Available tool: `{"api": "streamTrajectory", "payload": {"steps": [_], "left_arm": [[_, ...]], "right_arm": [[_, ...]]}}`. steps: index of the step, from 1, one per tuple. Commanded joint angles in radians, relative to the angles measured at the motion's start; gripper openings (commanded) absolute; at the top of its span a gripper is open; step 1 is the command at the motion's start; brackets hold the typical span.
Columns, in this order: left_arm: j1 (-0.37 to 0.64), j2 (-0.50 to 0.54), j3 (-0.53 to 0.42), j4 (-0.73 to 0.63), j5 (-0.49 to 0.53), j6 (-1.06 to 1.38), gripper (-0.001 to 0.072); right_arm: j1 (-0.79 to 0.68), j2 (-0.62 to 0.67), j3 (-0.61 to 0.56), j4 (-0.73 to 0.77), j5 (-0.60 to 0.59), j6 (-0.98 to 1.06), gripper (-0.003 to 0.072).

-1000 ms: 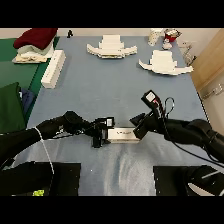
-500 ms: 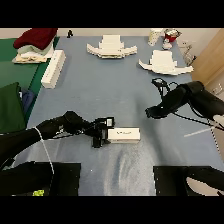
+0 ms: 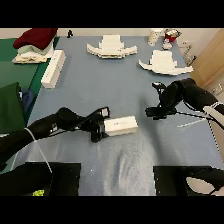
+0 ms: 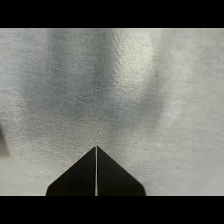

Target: Fold the box.

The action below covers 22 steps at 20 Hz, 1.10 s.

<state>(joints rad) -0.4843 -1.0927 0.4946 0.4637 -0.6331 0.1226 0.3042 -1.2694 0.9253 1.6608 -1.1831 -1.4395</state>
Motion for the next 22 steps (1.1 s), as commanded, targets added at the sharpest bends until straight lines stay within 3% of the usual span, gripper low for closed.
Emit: {"api": "streamTrajectory", "payload": {"steps": [1,5,9,12,16,22], "left_arm": [[0.164,0.126,0.002,0.182,-0.009,-0.302,0.0454],[0.514,0.237,0.002,0.456,-0.044,-0.653,0.0454],[0.914,0.245,0.002,0.544,-0.152,-0.684,0.0454],[1.132,0.244,0.002,0.546,-0.12,-0.679,0.0454],[1.138,0.227,0.002,0.52,0.0,-0.639,0.0454],[0.979,0.04,0.052,0.448,0.217,-0.613,0.0454]], "right_arm": [[-0.002,-0.005,0.002,0.0,-0.003,0.003,0.0005],[-0.002,-0.005,0.002,0.0,-0.003,0.003,0.0005],[-0.002,-0.005,0.002,0.0,-0.003,0.003,0.0006],[-0.002,-0.005,0.002,0.0,-0.003,0.003,0.0006],[-0.002,-0.005,0.002,0.0,-0.003,0.003,0.0006],[-0.002,-0.005,0.002,0.0,-0.003,0.003,0.0005]]}}
